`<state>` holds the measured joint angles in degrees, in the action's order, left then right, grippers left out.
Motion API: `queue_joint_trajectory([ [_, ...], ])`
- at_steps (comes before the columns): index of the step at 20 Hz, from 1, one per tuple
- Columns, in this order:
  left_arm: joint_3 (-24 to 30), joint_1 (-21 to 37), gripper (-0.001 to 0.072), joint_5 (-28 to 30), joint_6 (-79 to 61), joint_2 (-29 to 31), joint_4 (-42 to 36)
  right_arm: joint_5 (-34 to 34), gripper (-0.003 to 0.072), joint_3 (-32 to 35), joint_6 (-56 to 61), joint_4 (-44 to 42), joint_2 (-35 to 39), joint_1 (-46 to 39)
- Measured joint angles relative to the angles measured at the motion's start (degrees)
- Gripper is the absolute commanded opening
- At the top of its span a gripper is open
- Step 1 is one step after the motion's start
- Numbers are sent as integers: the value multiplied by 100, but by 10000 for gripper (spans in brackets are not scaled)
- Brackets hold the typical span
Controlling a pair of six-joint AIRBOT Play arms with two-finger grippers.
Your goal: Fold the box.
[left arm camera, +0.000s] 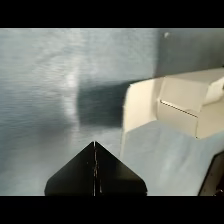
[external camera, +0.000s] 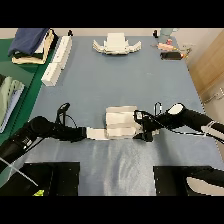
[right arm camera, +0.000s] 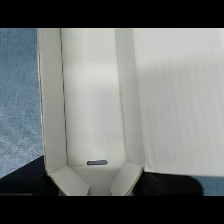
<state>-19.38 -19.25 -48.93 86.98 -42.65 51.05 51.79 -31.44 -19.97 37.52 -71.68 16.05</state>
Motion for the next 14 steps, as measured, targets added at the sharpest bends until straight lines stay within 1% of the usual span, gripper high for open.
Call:
queue_joint_trajectory([
  [3,48,-546,14,490,-164,-299,-361,0,562,0,0,0,0,0],
  [6,20,-990,14,1051,-306,-435,-669,2,562,0,0,0,0,0],
  [10,-212,-1202,17,1193,-636,-490,-848,2,562,0,0,0,0,0],
  [11,-271,-1226,120,1196,-693,-501,-872,0,562,0,-2,0,0,0],
  [12,-321,-1239,440,1193,-739,-507,-881,0,562,0,-2,0,0,0],
  [13,-358,-1252,458,1193,-765,-509,-890,2,562,0,-2,0,0,0],
  [14,-385,-1263,409,1189,-780,-514,-907,2,562,0,-2,0,0,0],
])
